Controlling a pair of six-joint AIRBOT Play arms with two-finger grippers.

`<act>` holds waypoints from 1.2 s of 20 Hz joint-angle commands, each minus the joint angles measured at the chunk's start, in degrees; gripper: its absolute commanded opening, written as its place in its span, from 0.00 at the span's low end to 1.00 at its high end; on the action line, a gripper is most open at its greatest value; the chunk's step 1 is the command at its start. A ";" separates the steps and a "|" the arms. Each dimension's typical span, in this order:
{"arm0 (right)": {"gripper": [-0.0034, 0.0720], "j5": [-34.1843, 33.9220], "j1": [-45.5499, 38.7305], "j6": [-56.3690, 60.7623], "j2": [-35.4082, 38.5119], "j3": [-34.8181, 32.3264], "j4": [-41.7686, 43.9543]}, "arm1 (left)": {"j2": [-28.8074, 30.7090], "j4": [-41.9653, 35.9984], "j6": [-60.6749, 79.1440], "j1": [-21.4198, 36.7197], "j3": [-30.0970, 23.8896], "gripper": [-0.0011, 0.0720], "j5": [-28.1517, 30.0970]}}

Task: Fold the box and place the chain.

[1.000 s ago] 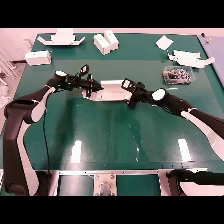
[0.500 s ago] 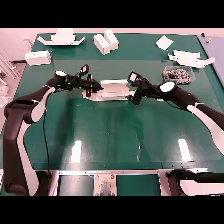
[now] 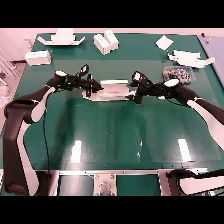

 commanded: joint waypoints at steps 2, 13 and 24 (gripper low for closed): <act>0.98 5.35 -1.77 -3.89 -2.69 3.04 1.55 | -0.02 0.00 0.00 0.04 -0.02 0.04 0.02; 0.98 14.67 -4.24 -5.77 -10.78 11.87 0.98 | -0.02 0.00 0.00 0.04 -0.02 0.04 0.02; 0.98 19.15 -4.24 -9.25 -17.14 18.14 0.48 | -0.02 0.00 0.00 0.04 -0.02 0.04 0.00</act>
